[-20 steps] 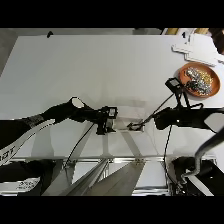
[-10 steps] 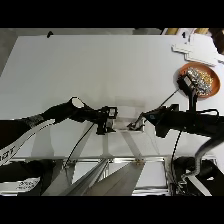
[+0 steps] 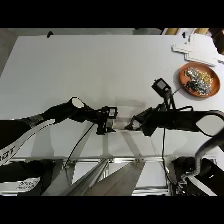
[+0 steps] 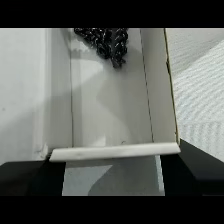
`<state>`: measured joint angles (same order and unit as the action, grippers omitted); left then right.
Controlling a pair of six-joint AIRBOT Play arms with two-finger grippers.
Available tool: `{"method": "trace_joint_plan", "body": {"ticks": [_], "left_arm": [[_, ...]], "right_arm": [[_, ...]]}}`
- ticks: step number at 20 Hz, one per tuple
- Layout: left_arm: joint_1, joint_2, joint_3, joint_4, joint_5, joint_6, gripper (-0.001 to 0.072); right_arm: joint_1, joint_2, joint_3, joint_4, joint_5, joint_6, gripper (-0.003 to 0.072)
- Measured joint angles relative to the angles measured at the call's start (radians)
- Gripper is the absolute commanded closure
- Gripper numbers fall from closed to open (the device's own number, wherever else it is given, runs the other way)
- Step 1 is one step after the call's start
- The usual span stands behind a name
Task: Fold the box and place the chain.
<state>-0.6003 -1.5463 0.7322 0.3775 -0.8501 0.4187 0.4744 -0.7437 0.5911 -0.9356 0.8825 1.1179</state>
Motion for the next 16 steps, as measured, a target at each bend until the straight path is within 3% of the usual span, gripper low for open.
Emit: {"method": "trace_joint_plan", "body": {"ticks": [2,6,8,12,16], "left_arm": [[0.000,0.000,0.000,0.000,0.000,0.000,0.0503],[0.000,0.000,0.000,0.000,0.000,0.000,0.0503],[0.000,0.000,0.000,0.000,0.000,0.000,0.0503],[0.000,0.000,0.000,0.000,0.000,0.000,0.0503],[0.000,0.000,0.000,0.000,0.000,0.000,0.0503]], "right_arm": [[0.006,-0.071,0.000,-0.014,-0.005,0.003,0.0631],[0.011,-0.178,0.000,-0.030,-0.008,0.004,0.0625],[0.011,-0.208,0.000,-0.044,-0.008,0.003,0.0483],[0.005,-0.224,0.029,-0.116,0.043,0.031,0.0491],[-0.039,-0.191,0.116,-0.251,0.188,0.119,0.0511]]}}
